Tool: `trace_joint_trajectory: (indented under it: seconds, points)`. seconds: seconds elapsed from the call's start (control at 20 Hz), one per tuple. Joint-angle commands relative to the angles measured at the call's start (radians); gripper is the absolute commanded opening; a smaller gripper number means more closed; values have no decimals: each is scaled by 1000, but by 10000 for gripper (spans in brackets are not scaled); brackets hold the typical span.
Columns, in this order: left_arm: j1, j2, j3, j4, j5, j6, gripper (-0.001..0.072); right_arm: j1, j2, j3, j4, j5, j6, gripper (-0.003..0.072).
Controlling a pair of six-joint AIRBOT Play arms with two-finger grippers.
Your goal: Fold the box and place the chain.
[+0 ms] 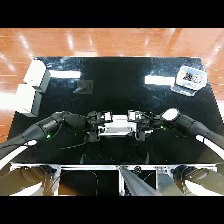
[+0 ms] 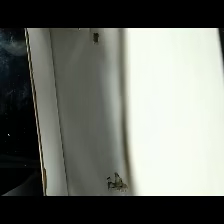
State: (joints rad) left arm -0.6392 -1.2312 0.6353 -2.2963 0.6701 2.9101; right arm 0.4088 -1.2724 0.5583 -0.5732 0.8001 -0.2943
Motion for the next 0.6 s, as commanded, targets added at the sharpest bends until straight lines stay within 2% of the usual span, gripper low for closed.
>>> trace_joint_trajectory:
  seconds: [0.0, 0.4, 0.45, 0.55]
  points:
    - [-4, -2, 8, 0, 5, 0, 310, 1, 0, 0, 0, 0, 0, 626]
    - [-11, -27, 8, -39, -42, 0, 318, 1, 0, 0, 0, 1, 0, 625]
    - [-11, -31, 8, -43, -44, 0, 344, 1, 0, 0, 0, 1, 0, 626]
    - [-11, -32, 8, -43, -50, 0, 524, 1, 0, 0, 0, 0, 0, 626]
